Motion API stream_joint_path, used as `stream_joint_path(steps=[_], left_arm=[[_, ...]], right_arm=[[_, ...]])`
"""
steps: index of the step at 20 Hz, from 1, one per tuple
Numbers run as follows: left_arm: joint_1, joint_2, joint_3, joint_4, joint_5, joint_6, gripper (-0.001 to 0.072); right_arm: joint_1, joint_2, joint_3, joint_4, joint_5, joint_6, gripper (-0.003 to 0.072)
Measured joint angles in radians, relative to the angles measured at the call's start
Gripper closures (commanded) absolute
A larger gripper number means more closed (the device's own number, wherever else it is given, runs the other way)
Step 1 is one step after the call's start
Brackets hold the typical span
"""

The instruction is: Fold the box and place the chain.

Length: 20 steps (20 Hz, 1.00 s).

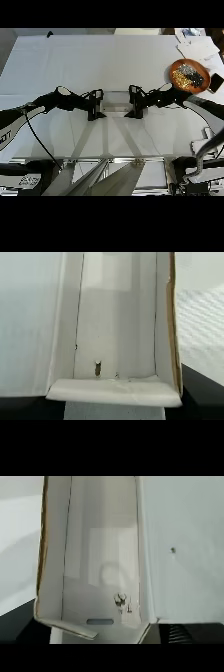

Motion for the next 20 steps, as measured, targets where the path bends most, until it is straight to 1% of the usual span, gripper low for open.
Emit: stream_joint_path(steps=[4, 5, 7, 8, 9, 10, 13, 15, 16, 18, 20], left_arm=[[-0.001, 0.000, 0.000, 0.000, 0.007, 0.006, 0.0454], [-0.001, 0.000, 0.000, 0.000, 0.006, 0.005, 0.0454], [-0.001, 0.000, 0.000, 0.000, 0.005, 0.004, 0.0454], [-0.001, 0.000, 0.000, 0.000, 0.004, 0.004, 0.0454], [-0.001, 0.000, 0.000, 0.000, 0.003, 0.004, 0.0454], [-0.001, 0.000, 0.000, 0.000, 0.003, 0.003, 0.0454], [-0.001, 0.000, 0.000, 0.000, 0.001, 0.003, 0.0454], [-0.001, 0.000, 0.000, 0.000, 0.000, 0.003, 0.0454], [-0.001, 0.000, 0.000, 0.000, 0.000, 0.003, 0.0454], [-0.001, 0.000, 0.000, 0.000, 0.000, 0.003, 0.0454], [-0.001, 0.000, 0.000, 0.000, 0.000, 0.003, 0.0454]], right_arm=[[-0.048, 0.069, 0.000, -0.146, -0.026, 0.082, 0.0163], [-0.070, 0.093, 0.001, -0.161, -0.037, 0.114, 0.0162], [-0.120, 0.146, 0.000, -0.195, -0.011, 0.165, 0.0167], [-0.151, 0.177, 0.000, -0.203, 0.003, 0.186, 0.0220], [-0.179, 0.202, 0.001, -0.212, 0.019, 0.199, 0.0422], [-0.203, 0.230, 0.000, -0.215, 0.055, 0.212, 0.0682], [-0.237, 0.291, 0.000, -0.164, 0.185, 0.234, 0.0671], [-0.220, 0.312, 0.000, -0.108, 0.249, 0.271, 0.0675], [-0.201, 0.319, 0.000, -0.085, 0.264, 0.296, 0.0676], [-0.146, 0.325, 0.000, -0.052, 0.255, 0.354, 0.0677], [-0.084, 0.325, 0.000, -0.008, 0.193, 0.406, 0.0678]])
